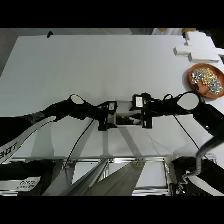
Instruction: Fold the box and place the chain.
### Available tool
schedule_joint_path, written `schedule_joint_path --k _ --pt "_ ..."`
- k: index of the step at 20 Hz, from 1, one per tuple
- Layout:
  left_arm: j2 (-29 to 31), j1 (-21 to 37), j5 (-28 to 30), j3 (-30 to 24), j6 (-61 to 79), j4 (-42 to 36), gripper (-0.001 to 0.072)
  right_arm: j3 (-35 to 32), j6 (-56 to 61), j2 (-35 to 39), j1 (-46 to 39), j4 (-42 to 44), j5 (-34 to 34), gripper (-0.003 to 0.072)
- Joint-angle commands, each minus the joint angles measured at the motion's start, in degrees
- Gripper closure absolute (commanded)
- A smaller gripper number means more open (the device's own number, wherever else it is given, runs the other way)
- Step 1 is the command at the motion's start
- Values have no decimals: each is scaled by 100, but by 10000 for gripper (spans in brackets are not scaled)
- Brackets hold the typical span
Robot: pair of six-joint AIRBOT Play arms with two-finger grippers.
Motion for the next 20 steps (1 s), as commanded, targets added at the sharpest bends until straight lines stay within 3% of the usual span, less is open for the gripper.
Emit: schedule_joint_path --k 1,3,4,5,7,9,11,17,20 --pt "0 0 2 2 2 2 677 2 177 278 -745 -149 483 533" --pt "0 0 0 2 0 2 677 2 442 310 -1526 -435 942 538" --pt "0 0 2 2 2 2 677 0 767 282 -1878 -748 1064 598" --pt "0 0 0 2 2 2 677 -22 966 254 -2116 -1086 1032 668" --pt "0 0 2 2 2 2 677 -109 1008 179 -2339 -1622 682 668" --pt "0 0 0 2 2 2 677 -120 999 -52 -2275 -2124 409 619" --pt "0 0 0 2 2 2 677 -120 929 -367 -2087 -2371 72 481" --pt "0 0 0 2 2 2 677 -118 225 -1019 -1532 -2378 -675 484" --pt "0 0 2 2 2 2 677 -118 -116 -1266 -1534 -2378 -710 484"
